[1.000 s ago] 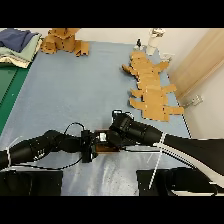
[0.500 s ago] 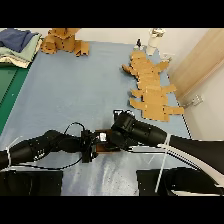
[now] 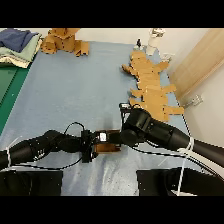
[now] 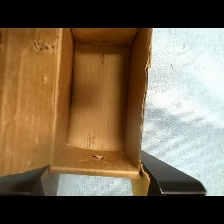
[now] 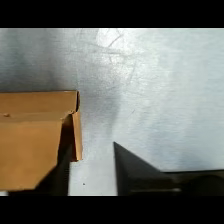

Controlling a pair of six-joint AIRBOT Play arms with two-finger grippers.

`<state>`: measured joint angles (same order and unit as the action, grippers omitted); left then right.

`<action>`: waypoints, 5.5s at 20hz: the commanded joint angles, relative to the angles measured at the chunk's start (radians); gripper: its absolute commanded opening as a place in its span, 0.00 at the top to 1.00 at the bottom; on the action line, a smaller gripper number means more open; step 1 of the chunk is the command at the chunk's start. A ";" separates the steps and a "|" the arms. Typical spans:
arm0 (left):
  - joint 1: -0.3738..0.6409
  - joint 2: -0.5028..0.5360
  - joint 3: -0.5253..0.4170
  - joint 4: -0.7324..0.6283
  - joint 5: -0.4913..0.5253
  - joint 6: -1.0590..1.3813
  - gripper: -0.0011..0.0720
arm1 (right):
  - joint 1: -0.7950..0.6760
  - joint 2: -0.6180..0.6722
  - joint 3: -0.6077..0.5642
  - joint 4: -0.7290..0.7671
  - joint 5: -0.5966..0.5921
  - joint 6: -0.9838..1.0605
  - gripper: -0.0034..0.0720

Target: Fold the box.

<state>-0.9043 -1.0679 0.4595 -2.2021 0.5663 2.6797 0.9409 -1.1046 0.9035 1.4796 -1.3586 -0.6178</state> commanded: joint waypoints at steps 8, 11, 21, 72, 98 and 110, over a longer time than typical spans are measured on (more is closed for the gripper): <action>0.000 0.000 0.000 0.000 0.000 0.000 0.28 | -0.452 -0.010 -0.037 0.272 0.173 -0.569 0.95; 0.000 0.000 0.000 0.000 0.000 0.000 0.28 | -0.722 -0.145 -0.032 0.873 0.256 -1.154 0.95; 0.000 0.000 0.000 0.000 0.000 0.000 0.28 | -0.697 -0.222 -0.165 1.268 -0.003 -1.748 0.96; 0.000 0.000 0.000 0.000 0.001 0.000 0.28 | -0.072 0.364 -0.423 0.404 0.697 -2.068 0.60; 0.000 0.000 0.000 0.000 0.000 0.000 0.28 | -0.072 0.464 -0.378 0.360 0.570 -1.794 0.41; 0.000 0.000 0.000 0.000 0.001 0.000 0.28 | -0.092 0.600 -0.687 0.886 0.713 -0.768 0.95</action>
<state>-0.9043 -1.0679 0.4595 -2.2021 0.5667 2.6801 0.8539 -0.5014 0.3214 2.1448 -0.8295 -1.5345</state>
